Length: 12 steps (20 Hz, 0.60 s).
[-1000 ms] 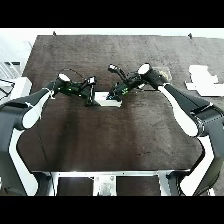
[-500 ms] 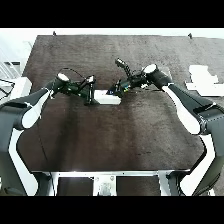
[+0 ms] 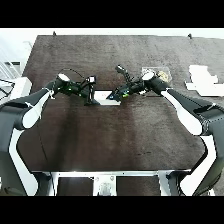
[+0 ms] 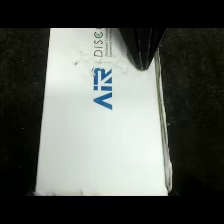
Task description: Fold the box and place the chain.
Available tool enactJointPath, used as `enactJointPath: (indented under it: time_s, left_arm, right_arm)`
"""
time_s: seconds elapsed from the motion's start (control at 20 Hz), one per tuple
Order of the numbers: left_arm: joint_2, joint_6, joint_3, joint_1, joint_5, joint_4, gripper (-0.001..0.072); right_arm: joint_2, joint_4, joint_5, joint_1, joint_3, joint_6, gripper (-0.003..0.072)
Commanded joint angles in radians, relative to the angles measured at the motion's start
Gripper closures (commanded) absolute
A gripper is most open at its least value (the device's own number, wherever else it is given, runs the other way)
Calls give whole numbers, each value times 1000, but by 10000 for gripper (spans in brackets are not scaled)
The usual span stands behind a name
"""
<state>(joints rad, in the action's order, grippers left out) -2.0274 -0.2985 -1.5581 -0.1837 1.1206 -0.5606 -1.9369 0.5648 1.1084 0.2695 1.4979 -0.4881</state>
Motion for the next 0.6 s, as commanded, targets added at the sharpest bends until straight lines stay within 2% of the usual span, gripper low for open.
enactJointPath:
  time_s: [0.0,0.1,0.2,0.4,0.55]
  left_arm:
    - [0,3,0,1,5,1,247]
    - [0,3,0,1,5,1,247]
    - [0,3,0,1,5,0,247]
    - [0,2,0,1,3,1,247]
    - [0,2,0,1,3,1,247]
  right_arm:
    - [-1,70,-44,-5,-3,-36,669]
    - [41,-43,-39,-21,4,-3,670]
    - [145,-167,-47,-41,4,59,671]
    - [382,-172,-52,-76,-10,3,671]
    - [595,-124,-53,-114,-124,-78,671]
